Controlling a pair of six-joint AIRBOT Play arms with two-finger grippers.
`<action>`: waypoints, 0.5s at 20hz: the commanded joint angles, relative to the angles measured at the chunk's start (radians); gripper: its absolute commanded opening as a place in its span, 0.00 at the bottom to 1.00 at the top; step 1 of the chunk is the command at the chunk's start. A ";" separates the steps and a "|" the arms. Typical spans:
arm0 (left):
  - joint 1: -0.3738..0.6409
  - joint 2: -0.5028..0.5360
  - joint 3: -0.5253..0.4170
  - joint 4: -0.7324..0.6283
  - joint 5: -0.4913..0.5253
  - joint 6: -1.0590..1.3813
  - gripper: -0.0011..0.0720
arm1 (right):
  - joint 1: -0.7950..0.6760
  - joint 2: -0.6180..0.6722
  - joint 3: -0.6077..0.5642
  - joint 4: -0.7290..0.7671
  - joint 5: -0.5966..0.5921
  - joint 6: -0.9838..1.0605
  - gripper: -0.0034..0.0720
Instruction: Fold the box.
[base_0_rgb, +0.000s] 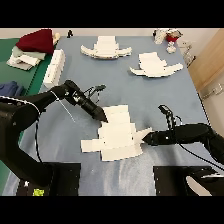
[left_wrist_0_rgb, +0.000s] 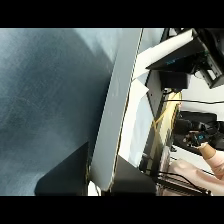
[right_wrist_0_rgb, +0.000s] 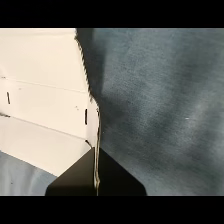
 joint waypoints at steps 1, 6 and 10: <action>-0.001 -0.001 0.002 0.000 -0.012 0.021 0.17 | 0.001 0.001 0.000 0.000 0.000 0.000 0.05; -0.007 -0.001 0.002 0.000 -0.013 0.029 0.17 | 0.001 0.001 0.000 0.000 0.000 0.000 0.05; -0.037 -0.001 0.002 0.004 -0.010 0.056 0.17 | 0.001 0.001 0.000 0.000 0.000 0.000 0.05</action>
